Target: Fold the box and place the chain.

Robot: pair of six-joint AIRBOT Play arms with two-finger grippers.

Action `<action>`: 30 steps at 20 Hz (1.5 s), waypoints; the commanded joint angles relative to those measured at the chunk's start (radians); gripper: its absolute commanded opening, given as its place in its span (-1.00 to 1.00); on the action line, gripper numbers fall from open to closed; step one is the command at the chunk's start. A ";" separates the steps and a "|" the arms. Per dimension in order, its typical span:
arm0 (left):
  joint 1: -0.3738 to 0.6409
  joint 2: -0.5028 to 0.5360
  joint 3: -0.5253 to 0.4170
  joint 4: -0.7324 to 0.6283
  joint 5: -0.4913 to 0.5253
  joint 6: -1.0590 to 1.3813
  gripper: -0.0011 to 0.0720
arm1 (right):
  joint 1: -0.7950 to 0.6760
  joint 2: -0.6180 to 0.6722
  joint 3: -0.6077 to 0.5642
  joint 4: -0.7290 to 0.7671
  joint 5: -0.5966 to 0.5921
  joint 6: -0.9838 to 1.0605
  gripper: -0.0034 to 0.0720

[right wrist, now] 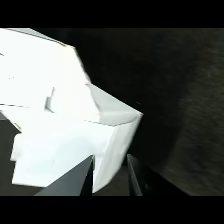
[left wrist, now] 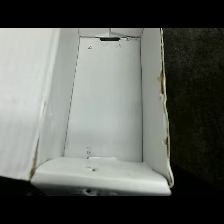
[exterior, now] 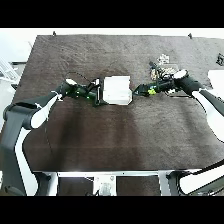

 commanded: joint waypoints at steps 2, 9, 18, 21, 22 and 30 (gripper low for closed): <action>0.000 -0.001 0.000 0.000 0.001 0.000 0.50 | 0.028 0.000 0.002 0.026 0.000 -0.002 0.06; 0.000 -0.001 0.000 0.000 0.000 0.000 0.50 | 0.039 0.000 0.002 0.026 -0.016 -0.002 0.57; 0.000 -0.001 0.000 0.000 0.000 0.000 0.50 | 0.063 0.000 0.002 0.018 -0.017 0.052 0.59; 0.000 -0.001 0.000 0.000 0.000 0.000 0.50 | 0.069 0.000 0.003 -0.003 -0.017 0.105 0.59; 0.000 -0.001 0.000 0.000 0.000 0.000 0.50 | 0.071 0.000 0.003 -0.018 -0.017 0.119 0.59; 0.000 -0.001 0.000 0.000 0.000 0.000 0.50 | 0.130 0.000 0.085 -0.188 -0.017 0.253 0.59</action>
